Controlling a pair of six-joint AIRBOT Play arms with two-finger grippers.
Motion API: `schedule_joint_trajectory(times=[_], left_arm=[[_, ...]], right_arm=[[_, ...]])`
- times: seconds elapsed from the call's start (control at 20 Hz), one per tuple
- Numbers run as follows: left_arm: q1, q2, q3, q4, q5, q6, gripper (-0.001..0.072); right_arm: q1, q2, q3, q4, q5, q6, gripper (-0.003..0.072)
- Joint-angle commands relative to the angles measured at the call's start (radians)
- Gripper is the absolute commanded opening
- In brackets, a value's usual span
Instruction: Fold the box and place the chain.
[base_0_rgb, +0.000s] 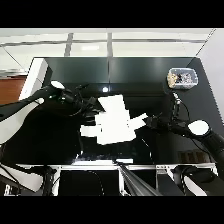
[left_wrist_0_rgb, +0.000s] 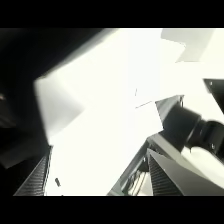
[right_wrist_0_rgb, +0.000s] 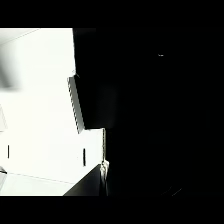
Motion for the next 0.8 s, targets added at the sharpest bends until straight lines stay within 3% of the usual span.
schedule_joint_trajectory(times=[0.0,0.15,0.3,0.35,0.45,0.6,0.65,0.7,0.75], left_arm=[[-0.025,-0.057,0.074,-0.005,-0.084,0.034,0.0649],[-0.039,-0.111,0.152,0.001,-0.238,0.155,0.0628],[-0.069,-0.168,0.241,0.023,-0.328,0.182,0.0613],[-0.083,-0.183,0.275,0.071,-0.348,0.183,0.0548],[-0.1,-0.195,0.317,0.14,-0.333,0.19,0.0536],[-0.099,-0.197,0.327,0.127,-0.343,0.236,0.035],[-0.098,-0.2,0.327,0.123,-0.354,0.247,0.0149],[-0.098,-0.2,0.327,0.123,-0.354,0.248,0.0036],[-0.098,-0.201,0.327,0.123,-0.353,0.248,0.0035]], right_arm=[[0.002,0.001,0.0,0.0,0.002,0.001,0.0017],[0.002,0.001,0.0,0.0,0.003,0.0,0.0016],[0.002,0.001,0.0,0.0,0.006,0.0,0.0017],[0.002,0.001,0.0,0.0,0.007,0.0,0.0017],[0.002,0.001,0.0,0.0,0.01,0.0,0.0017],[0.002,0.001,0.0,0.0,0.01,-0.003,0.0016],[0.002,0.001,0.0,-0.001,0.009,-0.003,0.0017],[0.002,0.001,0.0,-0.001,0.009,-0.003,0.0017],[0.002,0.001,0.0,-0.001,0.01,-0.003,0.0017]])
